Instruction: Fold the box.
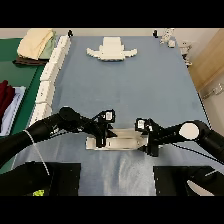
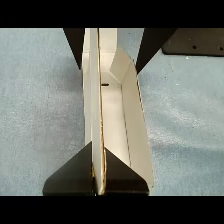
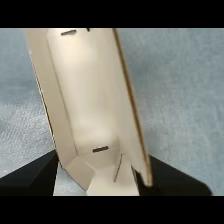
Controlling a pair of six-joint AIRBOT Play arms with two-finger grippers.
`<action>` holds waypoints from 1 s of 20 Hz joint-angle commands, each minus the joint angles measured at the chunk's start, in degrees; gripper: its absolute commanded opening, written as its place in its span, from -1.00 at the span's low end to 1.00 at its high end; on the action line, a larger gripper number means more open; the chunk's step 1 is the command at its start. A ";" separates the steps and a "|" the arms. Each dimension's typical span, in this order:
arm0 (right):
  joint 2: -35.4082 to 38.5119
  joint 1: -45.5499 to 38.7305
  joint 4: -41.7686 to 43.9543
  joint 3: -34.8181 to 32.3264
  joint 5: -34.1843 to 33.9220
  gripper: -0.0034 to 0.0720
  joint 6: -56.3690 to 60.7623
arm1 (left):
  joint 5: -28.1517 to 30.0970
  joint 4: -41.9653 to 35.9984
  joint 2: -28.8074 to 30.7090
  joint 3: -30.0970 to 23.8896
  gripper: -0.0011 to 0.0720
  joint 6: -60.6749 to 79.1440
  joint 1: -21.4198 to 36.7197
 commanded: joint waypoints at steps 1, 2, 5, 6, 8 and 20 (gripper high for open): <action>-0.76 -0.72 2.62 -0.50 3.63 0.97 -7.19 | 0.04 0.00 0.00 0.00 -0.93 0.02 0.00; -1.55 -1.03 3.72 -0.59 3.15 0.97 -10.80 | 0.09 0.00 0.00 0.00 -0.93 0.02 0.00; -5.88 -5.09 10.05 -0.59 3.89 0.97 -19.93 | 0.09 0.00 0.00 0.00 -0.93 0.02 0.02; -7.65 -6.38 11.91 -0.59 3.82 0.97 -22.36 | 0.09 0.00 0.00 0.00 -0.93 0.02 0.00; -10.38 -8.24 13.75 -0.59 3.41 0.97 -25.55 | 0.02 0.00 0.00 0.00 -0.93 0.02 0.00; -15.89 -9.03 14.19 -0.59 0.24 0.74 -28.83 | 0.07 -0.02 0.00 0.00 -0.93 0.02 0.00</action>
